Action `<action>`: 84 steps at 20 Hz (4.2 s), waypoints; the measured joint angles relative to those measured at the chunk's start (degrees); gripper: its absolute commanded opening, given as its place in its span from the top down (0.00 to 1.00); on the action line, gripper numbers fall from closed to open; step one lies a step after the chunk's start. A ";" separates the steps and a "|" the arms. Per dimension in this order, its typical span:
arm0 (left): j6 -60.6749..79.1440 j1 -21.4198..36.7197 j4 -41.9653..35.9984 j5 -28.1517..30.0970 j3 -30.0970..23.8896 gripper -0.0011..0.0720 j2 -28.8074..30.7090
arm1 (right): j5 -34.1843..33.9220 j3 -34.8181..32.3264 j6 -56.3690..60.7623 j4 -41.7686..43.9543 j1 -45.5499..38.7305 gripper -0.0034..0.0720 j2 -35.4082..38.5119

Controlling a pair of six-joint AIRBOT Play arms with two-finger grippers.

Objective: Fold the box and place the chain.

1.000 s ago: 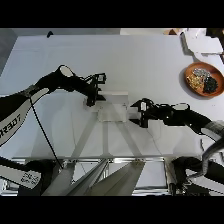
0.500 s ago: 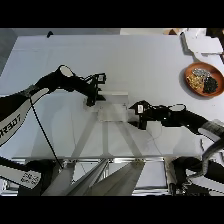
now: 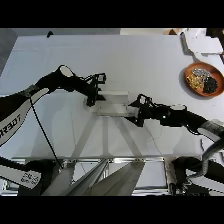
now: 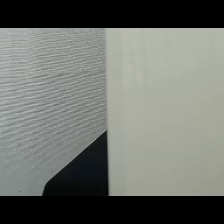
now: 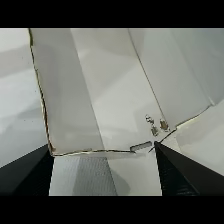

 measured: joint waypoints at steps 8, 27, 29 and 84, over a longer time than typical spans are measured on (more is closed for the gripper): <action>-0.02 0.00 0.00 0.07 0.00 0.97 0.00 | -0.31 1.73 10.36 -2.12 0.02 0.03 -0.02; -0.02 0.00 0.00 -0.02 0.00 0.97 0.00 | -1.44 7.98 33.97 -21.20 0.02 0.03 -0.02; -0.02 0.00 0.00 -0.02 0.00 0.97 0.00 | -1.25 8.02 34.40 -21.53 0.00 0.04 -0.02; 0.00 0.00 0.00 -0.09 -0.02 0.97 0.00 | 13.22 22.49 9.35 -22.29 -1.81 0.04 -16.41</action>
